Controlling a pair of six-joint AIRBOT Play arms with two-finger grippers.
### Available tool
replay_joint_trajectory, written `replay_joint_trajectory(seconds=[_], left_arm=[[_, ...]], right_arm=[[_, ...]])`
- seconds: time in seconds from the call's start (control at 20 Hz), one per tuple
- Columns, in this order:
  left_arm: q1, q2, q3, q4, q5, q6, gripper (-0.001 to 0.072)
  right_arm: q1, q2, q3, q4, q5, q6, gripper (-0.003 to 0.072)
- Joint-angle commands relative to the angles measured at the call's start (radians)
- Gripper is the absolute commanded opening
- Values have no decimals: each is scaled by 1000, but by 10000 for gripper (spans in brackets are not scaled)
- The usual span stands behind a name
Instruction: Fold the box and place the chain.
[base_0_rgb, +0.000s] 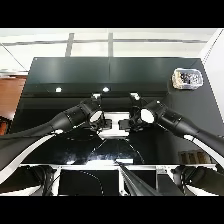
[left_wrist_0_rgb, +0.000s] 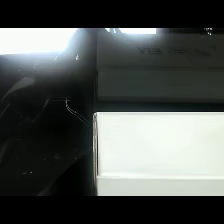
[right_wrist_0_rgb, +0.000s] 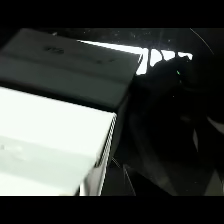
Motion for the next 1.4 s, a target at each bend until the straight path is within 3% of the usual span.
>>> replay_joint_trajectory(seconds=[0.0,0.3,0.4,0.7,0.9,1.1,1.15,1.2,1.3,1.35], left_arm=[[1,0,1,1,3,0,33],[1,0,1,1,3,0,34],[1,0,1,1,3,0,34],[1,0,1,1,3,0,34],[1,0,1,1,2,0,33],[1,0,1,1,2,0,34],[1,0,1,1,2,0,33],[1,0,1,1,2,0,34],[1,0,1,1,2,0,34],[1,0,1,1,2,0,34]], right_arm=[[25,-54,54,-52,61,96,294],[66,-111,90,-112,76,242,293],[66,-130,90,-88,76,242,196],[66,-139,92,-84,71,252,196],[66,-139,92,-78,42,253,46],[66,-139,92,-85,38,253,49],[66,-139,92,-85,37,253,81],[66,-139,92,-85,38,253,274],[66,-139,92,-85,38,252,285],[66,-139,92,-85,38,252,227]])
